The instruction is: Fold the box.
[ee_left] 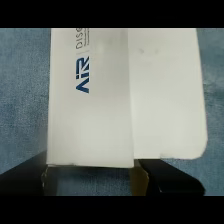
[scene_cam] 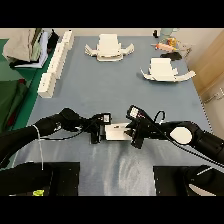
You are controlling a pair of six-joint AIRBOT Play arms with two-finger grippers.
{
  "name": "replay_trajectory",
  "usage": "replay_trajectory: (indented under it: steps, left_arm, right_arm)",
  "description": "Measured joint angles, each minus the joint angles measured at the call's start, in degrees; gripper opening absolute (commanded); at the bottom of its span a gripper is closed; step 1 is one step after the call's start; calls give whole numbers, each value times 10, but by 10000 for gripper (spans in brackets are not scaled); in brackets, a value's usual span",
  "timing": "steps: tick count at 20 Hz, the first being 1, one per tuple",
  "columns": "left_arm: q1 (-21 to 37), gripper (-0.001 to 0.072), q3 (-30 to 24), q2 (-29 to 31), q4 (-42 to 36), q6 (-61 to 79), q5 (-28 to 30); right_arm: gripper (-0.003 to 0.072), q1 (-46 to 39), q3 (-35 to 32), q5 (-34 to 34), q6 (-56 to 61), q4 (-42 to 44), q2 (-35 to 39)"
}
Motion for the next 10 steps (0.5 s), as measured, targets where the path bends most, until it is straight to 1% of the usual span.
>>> replay_trajectory:
  steps: [1, 2, 3, 7, 10]
  left_arm:
    - [0, 475, 0, 0, 0, 0, 0]
    - [0, 475, 0, 0, 0, 0, 0]
    - [0, 475, 0, 0, 0, 0, 0]
    - [0, 475, 0, 0, 0, 0, 0]
    - [0, 475, 0, 0, 0, 0, 0]
  right_arm:
    - [297, 1, -2, -5, -11, -3, 2]
    - [432, 3, -3, -9, -21, -5, 3]
    - [451, 5, -3, -11, -31, -8, 4]
    - [451, 11, 4, -6, -70, -12, 6]
    - [451, 18, 5, 13, -110, -16, 2]
